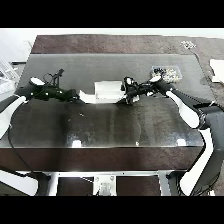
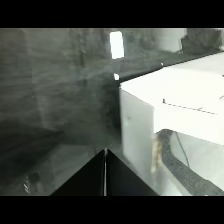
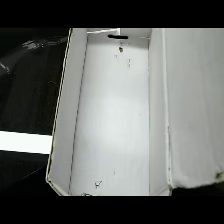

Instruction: Fold the box and place the chain.

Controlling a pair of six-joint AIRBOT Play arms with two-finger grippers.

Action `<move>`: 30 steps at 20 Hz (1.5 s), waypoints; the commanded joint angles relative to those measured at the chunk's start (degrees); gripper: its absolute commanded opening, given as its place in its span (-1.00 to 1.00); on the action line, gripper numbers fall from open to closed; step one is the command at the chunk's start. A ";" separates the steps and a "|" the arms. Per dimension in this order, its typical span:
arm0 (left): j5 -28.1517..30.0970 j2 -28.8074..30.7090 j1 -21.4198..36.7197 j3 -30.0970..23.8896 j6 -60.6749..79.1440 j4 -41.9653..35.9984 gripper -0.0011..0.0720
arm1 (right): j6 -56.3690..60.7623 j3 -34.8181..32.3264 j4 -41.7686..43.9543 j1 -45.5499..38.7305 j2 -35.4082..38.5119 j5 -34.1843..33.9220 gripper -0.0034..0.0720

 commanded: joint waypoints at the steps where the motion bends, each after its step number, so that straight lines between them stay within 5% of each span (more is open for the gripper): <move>1: 0.92 -1.03 -2.43 -0.09 -0.83 -1.29 -0.91 | 0.00 -0.02 0.02 0.00 -0.02 0.02 0.63; 11: 2.97 -1.18 -3.85 -0.09 0.66 -3.39 -0.91 | 0.00 -0.02 0.02 0.00 -0.02 0.02 0.63; 17: 0.48 -1.09 -3.85 -0.09 6.49 -12.26 -0.91 | 0.00 -0.02 0.00 0.00 -0.02 0.02 0.63; 18: 0.02 -1.09 -3.85 -0.07 7.89 -13.46 -0.62 | 0.00 -0.02 0.02 0.00 -0.02 0.02 0.63; 30: -1.75 -1.09 -3.85 0.09 11.63 -20.13 -0.61 | 0.00 -0.02 0.02 0.00 -0.02 0.02 0.63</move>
